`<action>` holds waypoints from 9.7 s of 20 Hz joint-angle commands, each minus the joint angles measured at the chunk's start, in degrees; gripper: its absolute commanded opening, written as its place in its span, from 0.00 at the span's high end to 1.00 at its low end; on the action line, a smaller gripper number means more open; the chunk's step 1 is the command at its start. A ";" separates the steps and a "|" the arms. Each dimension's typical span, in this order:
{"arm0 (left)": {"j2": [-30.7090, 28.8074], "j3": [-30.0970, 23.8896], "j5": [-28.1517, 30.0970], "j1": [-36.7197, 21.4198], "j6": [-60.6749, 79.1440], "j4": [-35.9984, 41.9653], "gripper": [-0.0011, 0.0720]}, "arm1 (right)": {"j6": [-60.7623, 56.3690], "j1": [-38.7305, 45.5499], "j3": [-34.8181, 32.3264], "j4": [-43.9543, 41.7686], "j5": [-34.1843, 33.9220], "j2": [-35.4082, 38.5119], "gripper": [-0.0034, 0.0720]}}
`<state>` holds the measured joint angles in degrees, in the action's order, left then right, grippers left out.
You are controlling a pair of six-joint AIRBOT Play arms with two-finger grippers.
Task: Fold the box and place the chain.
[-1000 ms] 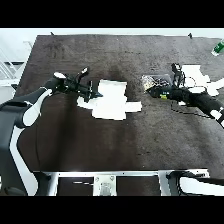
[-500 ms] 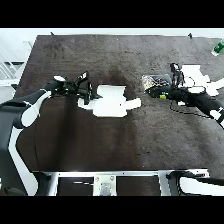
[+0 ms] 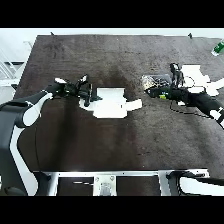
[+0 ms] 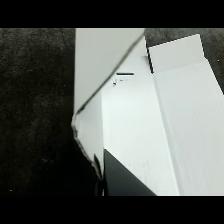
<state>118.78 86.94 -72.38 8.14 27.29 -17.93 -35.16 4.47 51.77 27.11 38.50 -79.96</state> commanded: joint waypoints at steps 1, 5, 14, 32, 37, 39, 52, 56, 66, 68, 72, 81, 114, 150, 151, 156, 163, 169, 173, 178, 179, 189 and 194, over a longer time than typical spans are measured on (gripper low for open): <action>0.11 -0.04 0.87 0.02 0.20 -0.37 0.96 | 2.38 -0.04 0.04 -0.02 0.04 0.02 0.54; 0.11 -0.04 0.96 0.02 0.17 -0.35 0.96 | 11.69 -0.07 0.02 -0.04 5.18 2.25 0.36; 0.11 -0.04 0.74 0.02 0.13 -0.33 0.96 | 24.52 -16.35 -4.15 11.89 11.08 9.46 0.23; 0.11 -0.04 -0.48 0.02 0.15 0.04 0.96 | 31.17 -30.01 -4.94 28.46 -8.28 -0.61 0.09; 0.11 -0.04 -0.48 0.02 0.15 0.35 0.96 | 30.05 -30.38 -4.81 28.39 -14.32 -1.55 0.09; 0.11 -0.04 -0.48 0.02 0.15 0.37 0.96 | 29.16 -30.38 -4.07 28.35 -14.51 -0.85 0.09; 0.11 -0.04 -0.50 0.02 0.15 0.35 0.96 | 31.30 -24.96 -1.79 22.36 -14.47 0.31 0.09; 0.11 -0.04 -0.52 0.02 0.13 0.35 0.96 | 31.41 -24.22 0.90 21.75 -10.29 -1.73 0.04; 0.11 -0.04 -0.50 0.02 0.13 0.35 0.96 | 41.48 -15.45 12.15 11.61 11.85 -11.17 0.04; 0.11 -0.04 -0.50 0.02 0.15 0.35 0.96 | 41.88 -14.10 14.69 11.15 15.78 -13.70 0.04; 0.11 -0.04 -0.50 0.02 0.15 0.35 0.96 | 45.48 -13.55 20.81 10.86 20.17 -19.54 0.03; 0.11 -0.04 -0.48 0.02 0.15 0.35 0.96 | 51.45 -13.79 25.42 8.15 23.96 -26.69 0.03; 0.11 -0.04 -0.57 0.02 0.15 0.35 0.96 | 55.36 -12.96 26.45 6.45 27.23 -29.73 0.04; 0.11 -0.04 -0.55 0.02 0.15 0.83 0.96 | 55.34 -13.75 27.15 8.46 27.12 -29.70 0.19; 0.11 -0.04 -0.55 0.02 0.15 1.20 0.96 | 55.34 -13.75 27.15 8.46 27.12 -29.70 0.19; 0.11 -0.04 -0.55 0.02 0.15 1.42 0.96 | 55.34 -13.75 27.15 8.46 27.12 -29.70 0.19; 0.09 0.04 -1.05 0.02 0.22 2.03 0.62 | 55.34 -13.75 27.15 8.46 27.12 -29.70 0.19; -0.33 1.53 -5.27 -1.66 0.20 4.17 0.62 | 55.34 -13.75 27.15 8.46 27.12 -29.70 0.19; -0.63 3.87 -13.51 -5.90 0.11 4.22 0.62 | 55.36 -13.75 27.15 8.46 27.12 -29.70 0.19; -1.77 5.27 -19.93 -10.93 -0.90 4.26 0.62 | 55.36 -13.75 27.15 8.46 27.12 -29.70 0.19; -2.14 5.27 -20.57 -11.21 -1.49 3.78 0.82 | 55.36 -13.75 27.15 8.46 27.12 -29.70 0.19; -22.80 -10.51 -4.17 -8.94 -7.17 -2.29 0.97 | 55.36 -13.75 27.15 8.46 27.12 -29.70 0.19; -34.77 -26.16 7.89 -4.94 -1.73 -2.32 0.97 | 55.34 -13.75 27.15 8.46 27.12 -29.70 0.19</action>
<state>90.28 68.51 -72.44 1.17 23.03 -20.01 20.21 -9.26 78.87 35.57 65.63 -109.67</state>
